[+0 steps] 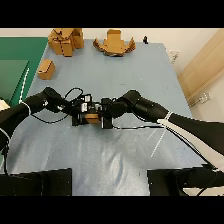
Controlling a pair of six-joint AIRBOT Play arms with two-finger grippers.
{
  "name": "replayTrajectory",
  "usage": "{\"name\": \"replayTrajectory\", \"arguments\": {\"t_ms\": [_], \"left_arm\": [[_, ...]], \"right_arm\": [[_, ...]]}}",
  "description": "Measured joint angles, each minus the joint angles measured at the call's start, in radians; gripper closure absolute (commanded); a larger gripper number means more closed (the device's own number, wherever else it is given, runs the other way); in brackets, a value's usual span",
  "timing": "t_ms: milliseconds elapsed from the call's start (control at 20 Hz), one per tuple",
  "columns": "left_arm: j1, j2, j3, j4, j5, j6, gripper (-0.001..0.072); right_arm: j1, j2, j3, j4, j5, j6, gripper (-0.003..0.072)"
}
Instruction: Fold the box.
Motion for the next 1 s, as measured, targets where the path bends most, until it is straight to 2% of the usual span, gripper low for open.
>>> {"name": "replayTrajectory", "arguments": {"t_ms": [50, 100, 550, 1000], "left_arm": [[0.000, 0.000, 0.000, 0.000, 0.000, 0.000, 0.0355], [0.000, 0.000, 0.000, 0.000, 0.000, 0.000, 0.0354], [0.000, 0.000, 0.000, -0.001, 0.003, -0.003, 0.0354], [0.001, 0.000, 0.000, 0.001, 0.005, 0.002, 0.0355]], "right_arm": [[0.000, 0.002, 0.000, 0.000, 0.009, 0.000, 0.0543], [0.000, 0.002, 0.000, 0.000, 0.012, 0.000, 0.0672], [-0.009, 0.024, 0.000, 0.019, 0.034, 0.062, 0.0680], [-0.011, -0.030, 0.001, 0.038, 0.034, 0.076, 0.0679]]}}
